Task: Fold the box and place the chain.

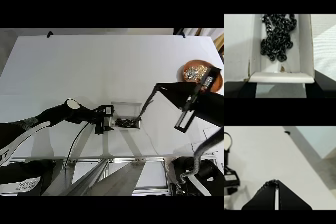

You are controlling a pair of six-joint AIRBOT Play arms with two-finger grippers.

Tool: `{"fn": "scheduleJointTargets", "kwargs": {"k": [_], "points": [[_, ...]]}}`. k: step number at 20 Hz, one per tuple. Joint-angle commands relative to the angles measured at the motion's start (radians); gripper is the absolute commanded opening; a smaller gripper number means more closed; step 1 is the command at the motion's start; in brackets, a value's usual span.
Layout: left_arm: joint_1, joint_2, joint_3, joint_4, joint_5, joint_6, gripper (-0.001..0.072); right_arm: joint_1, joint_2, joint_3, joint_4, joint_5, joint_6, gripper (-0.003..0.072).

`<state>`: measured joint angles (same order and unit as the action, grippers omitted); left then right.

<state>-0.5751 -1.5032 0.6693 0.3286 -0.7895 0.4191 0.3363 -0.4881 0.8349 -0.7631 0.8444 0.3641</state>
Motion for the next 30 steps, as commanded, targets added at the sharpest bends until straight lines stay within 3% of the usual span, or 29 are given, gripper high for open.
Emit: {"fn": "scheduleJointTargets", "kwargs": {"k": [1, 8, 15, 24, 26, 27, 28, 30], "points": [[0.0, 0.0, 0.0, 0.0, 0.0, 0.0, 0.0212, 0.0, -0.119, 0.0, 0.127, 0.078, 0.007, 0.0013], [0.0, 0.0, 0.0, 0.0, 0.0, 0.0, 0.0212, 0.001, -0.436, -0.008, 0.05, 0.294, 0.111, 0.0014], [0.0, 0.0, 0.0, 0.0, 0.0, 0.0, 0.0212, 0.151, -0.755, -0.024, 0.051, 0.264, 0.11, 0.0015], [0.0, 0.0, 0.0, 0.0, 0.0, 0.0, 0.0212, 0.174, -0.804, -0.024, 0.053, 0.054, 0.258, 0.0052], [0.0, 0.0, 0.0, 0.0, 0.0, 0.0, 0.0212, 0.174, -0.804, -0.024, 0.052, 0.054, 0.264, 0.0064], [0.0, 0.0, 0.0, 0.0, 0.0, 0.0, 0.0212, 0.174, -0.803, -0.024, 0.052, 0.064, 0.265, 0.0132], [0.0, 0.0, 0.0, 0.0, 0.0, 0.0, 0.0212, 0.173, -0.8, -0.024, 0.052, 0.074, 0.273, 0.0276], [0.0, 0.0, 0.0, 0.0, 0.0, 0.0, 0.0212, 0.168, -0.764, -0.024, 0.037, 0.084, 0.296, 0.0315]]}}
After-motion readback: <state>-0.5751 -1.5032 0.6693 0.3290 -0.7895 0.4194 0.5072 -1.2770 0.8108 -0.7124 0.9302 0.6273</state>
